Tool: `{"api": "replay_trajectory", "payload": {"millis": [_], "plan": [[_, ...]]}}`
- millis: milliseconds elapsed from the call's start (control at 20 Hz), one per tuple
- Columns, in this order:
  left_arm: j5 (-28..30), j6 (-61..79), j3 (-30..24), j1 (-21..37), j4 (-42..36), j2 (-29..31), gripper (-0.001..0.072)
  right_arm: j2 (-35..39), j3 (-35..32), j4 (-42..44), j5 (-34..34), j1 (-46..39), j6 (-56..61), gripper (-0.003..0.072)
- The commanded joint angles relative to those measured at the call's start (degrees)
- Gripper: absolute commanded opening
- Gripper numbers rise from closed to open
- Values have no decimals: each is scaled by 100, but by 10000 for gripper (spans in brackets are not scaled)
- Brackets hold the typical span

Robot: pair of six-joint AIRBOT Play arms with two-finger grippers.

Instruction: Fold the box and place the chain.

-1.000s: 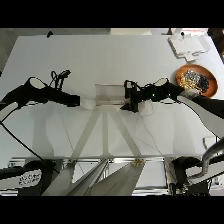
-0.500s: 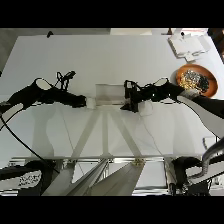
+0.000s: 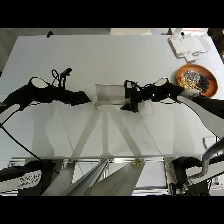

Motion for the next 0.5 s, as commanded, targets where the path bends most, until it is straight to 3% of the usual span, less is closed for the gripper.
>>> {"api": "replay_trajectory", "payload": {"millis": [0, 450], "plan": [[-103, 170, -2, -52, -177, 9, 395, 4, 4, 2, 0, 0, 2, 458], [-136, 492, -2, -225, -103, -153, 393, 4, 4, 0, 0, 0, 2, 458]]}}
